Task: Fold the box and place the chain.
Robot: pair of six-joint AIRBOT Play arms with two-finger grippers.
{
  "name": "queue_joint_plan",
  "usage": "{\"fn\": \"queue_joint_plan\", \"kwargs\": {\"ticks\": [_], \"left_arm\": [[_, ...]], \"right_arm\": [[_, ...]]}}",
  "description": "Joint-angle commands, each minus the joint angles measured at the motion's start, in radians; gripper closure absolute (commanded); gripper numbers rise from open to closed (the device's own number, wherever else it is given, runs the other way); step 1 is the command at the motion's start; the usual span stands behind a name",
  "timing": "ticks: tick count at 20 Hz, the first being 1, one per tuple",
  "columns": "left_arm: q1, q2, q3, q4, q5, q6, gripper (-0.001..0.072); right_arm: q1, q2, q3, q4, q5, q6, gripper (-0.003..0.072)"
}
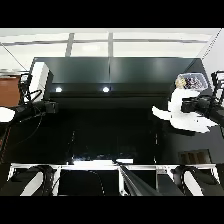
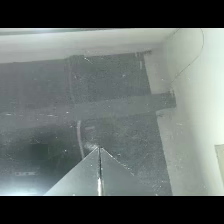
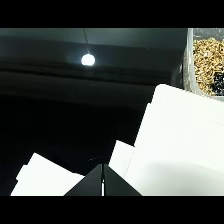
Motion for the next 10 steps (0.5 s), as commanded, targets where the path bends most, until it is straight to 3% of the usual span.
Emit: {"fn": "queue_joint_plan", "kwargs": {"ticks": [1, 10], "left_arm": [[0.000, 0.000, 0.000, 0.000, 0.000, 0.000, 0.0676], [0.000, 0.000, 0.000, 0.000, 0.000, 0.000, 0.0676]], "right_arm": [[0.001, 0.001, 0.000, 0.000, 0.000, 0.000, 0.0662], [0.002, 0.001, 0.000, 0.004, -0.004, 0.000, 0.0662]]}}
